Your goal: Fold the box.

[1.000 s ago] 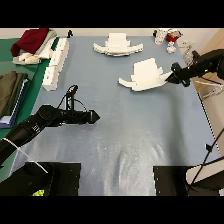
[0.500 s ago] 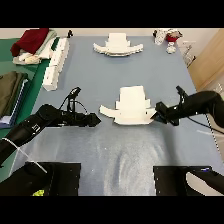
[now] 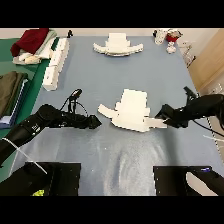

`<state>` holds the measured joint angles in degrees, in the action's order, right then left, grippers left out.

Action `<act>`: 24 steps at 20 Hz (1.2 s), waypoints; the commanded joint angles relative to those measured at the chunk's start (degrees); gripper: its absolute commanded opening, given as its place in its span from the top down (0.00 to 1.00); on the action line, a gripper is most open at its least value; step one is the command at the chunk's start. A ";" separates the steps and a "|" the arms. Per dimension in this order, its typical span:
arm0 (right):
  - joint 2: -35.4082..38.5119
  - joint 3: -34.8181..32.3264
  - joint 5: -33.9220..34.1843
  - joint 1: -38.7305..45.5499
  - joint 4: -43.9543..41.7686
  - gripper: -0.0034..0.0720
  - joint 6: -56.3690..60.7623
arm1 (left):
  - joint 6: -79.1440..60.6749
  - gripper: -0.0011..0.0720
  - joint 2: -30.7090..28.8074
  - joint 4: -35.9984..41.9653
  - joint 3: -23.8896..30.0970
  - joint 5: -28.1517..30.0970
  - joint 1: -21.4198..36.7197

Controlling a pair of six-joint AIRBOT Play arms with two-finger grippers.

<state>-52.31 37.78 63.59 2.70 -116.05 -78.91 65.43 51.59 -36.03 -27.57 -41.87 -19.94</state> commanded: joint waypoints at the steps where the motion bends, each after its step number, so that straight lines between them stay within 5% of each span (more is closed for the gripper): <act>1: -0.46 4.87 4.81 7.34 11.32 0.29 4.02 | -0.04 0.42 0.00 -0.02 -0.04 -1.05 0.02; 11: -17.40 3.02 3.93 11.80 -7.04 0.29 -14.01 | -0.02 0.42 0.00 -0.07 -0.04 -0.79 0.02; 12: -18.51 3.04 3.87 11.26 -8.74 0.39 -15.23 | -0.02 0.42 0.00 -0.07 -0.04 -0.81 0.02; 16: -20.00 3.10 2.84 7.61 -11.19 0.45 -17.51 | -0.04 0.42 0.00 -0.04 -0.04 -0.63 0.02; 18: -19.98 3.13 2.62 6.21 -13.44 0.77 -18.71 | -0.02 0.42 0.00 0.24 -0.04 -0.63 0.02; 20: -19.98 3.28 1.97 4.70 -13.68 0.95 -19.67 | -0.02 0.42 0.00 0.31 -0.04 -1.16 0.02; 24: -18.80 3.78 0.22 -0.42 -13.97 0.95 -23.67 | -0.02 0.42 0.24 -3.23 -3.41 -6.16 2.21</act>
<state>-71.81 41.34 65.36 5.58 -129.05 -99.33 65.41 51.70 -36.67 -28.86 -44.29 -19.25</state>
